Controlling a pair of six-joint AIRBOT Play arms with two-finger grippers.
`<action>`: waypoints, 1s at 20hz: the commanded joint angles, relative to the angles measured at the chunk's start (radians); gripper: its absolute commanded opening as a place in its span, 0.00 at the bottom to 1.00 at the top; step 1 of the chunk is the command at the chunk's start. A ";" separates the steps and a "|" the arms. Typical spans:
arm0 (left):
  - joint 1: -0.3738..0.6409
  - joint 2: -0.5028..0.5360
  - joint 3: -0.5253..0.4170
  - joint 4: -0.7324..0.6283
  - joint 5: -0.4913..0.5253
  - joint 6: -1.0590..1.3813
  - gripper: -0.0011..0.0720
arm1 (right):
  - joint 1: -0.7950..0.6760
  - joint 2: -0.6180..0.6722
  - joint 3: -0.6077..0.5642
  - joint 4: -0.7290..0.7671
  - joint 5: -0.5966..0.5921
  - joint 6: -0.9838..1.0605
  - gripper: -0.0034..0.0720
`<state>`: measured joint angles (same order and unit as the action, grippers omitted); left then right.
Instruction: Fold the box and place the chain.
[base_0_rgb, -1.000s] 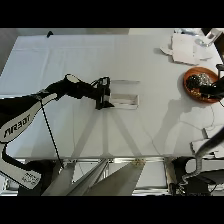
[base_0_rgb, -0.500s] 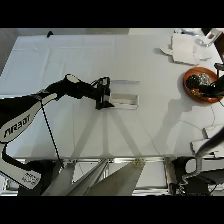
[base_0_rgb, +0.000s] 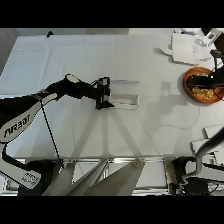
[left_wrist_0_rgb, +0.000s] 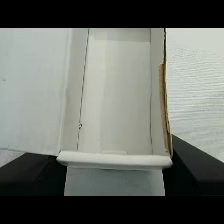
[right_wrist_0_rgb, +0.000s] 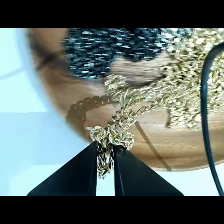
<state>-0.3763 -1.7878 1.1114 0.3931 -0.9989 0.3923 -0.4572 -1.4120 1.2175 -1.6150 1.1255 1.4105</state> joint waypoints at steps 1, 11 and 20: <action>0.000 0.000 0.001 0.000 0.000 0.000 0.45 | 0.127 0.069 0.000 0.030 0.088 0.012 0.06; 0.000 0.000 0.001 0.000 0.000 0.000 0.45 | 0.527 0.235 0.000 0.030 0.203 0.002 0.06; 0.000 0.000 0.001 0.000 0.000 0.000 0.45 | 0.774 0.220 0.000 0.034 0.134 0.003 0.06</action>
<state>-0.3763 -1.7878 1.1114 0.3931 -0.9993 0.3923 0.2504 -1.1816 1.2175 -1.5845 1.2968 1.4132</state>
